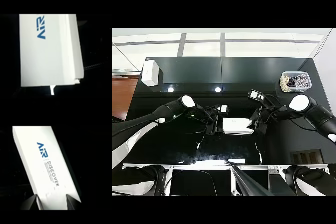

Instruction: Fold the box and place the chain.

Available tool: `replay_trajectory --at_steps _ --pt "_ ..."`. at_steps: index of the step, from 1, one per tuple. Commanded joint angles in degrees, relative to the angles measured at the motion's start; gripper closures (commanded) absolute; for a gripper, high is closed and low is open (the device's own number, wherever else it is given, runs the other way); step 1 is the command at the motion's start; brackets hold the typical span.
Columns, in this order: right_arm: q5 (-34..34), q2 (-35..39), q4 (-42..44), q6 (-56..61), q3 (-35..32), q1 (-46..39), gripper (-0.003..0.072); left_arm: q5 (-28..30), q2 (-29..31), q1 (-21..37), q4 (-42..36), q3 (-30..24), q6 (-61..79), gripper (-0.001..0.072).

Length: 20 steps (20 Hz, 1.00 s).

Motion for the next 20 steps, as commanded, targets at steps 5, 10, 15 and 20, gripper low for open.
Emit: replay_trajectory --at_steps 5,10,15,20 --pt "-1.29 -0.04 1.49 0.07 0.09 0.07 0.0280 -0.11 -0.04 0.00 0.02 -0.02 0.09 0.0170" --pt "-1.29 -0.04 1.44 0.04 0.07 0.07 0.0421 -0.11 -0.04 0.00 0.02 -0.02 0.09 0.0170" --pt "-0.61 -0.04 1.38 0.04 0.07 0.07 0.0419 -0.09 -0.04 0.02 0.04 -0.02 0.09 0.0170" --pt "-0.37 -0.04 1.01 0.09 0.07 0.07 0.0408 -0.09 -0.04 0.02 0.02 -0.02 0.09 0.0170"
